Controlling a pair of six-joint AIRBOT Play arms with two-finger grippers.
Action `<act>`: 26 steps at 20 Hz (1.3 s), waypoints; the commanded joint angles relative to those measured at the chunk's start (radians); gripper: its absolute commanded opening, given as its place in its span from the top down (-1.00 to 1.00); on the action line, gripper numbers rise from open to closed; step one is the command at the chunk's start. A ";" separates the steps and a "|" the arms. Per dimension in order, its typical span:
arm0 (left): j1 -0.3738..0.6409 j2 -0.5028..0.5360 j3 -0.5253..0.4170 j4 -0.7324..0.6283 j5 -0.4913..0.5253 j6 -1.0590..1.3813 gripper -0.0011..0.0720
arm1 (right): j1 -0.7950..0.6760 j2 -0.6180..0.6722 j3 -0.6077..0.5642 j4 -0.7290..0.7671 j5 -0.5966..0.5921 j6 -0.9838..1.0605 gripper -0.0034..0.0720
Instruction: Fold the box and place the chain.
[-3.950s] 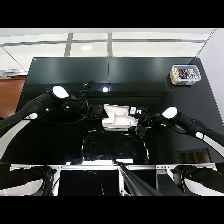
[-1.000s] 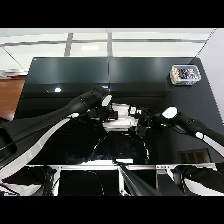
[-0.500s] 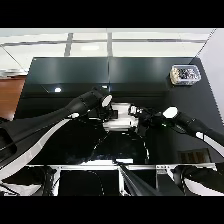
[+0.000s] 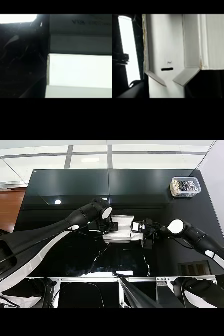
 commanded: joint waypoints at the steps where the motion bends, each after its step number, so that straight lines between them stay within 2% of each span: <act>1: 0.000 0.000 0.001 0.000 0.000 0.000 0.90 | 0.001 0.015 0.001 -0.021 -0.003 0.009 -0.19; 2: 0.000 0.000 0.001 0.000 0.001 0.000 0.90 | 0.001 0.015 0.001 -0.016 -0.003 0.006 0.11; 13: 0.000 0.000 0.001 -0.001 0.000 0.000 0.90 | 0.044 -0.046 0.001 0.277 -0.066 -0.103 0.11; 21: 0.000 0.000 0.001 -0.002 -0.002 0.000 0.90 | 0.045 -0.092 0.001 0.412 -0.074 -0.130 0.11; 26: 0.000 0.000 0.001 -0.005 -0.002 0.000 0.90 | 0.045 -0.093 0.001 0.417 -0.099 -0.133 0.11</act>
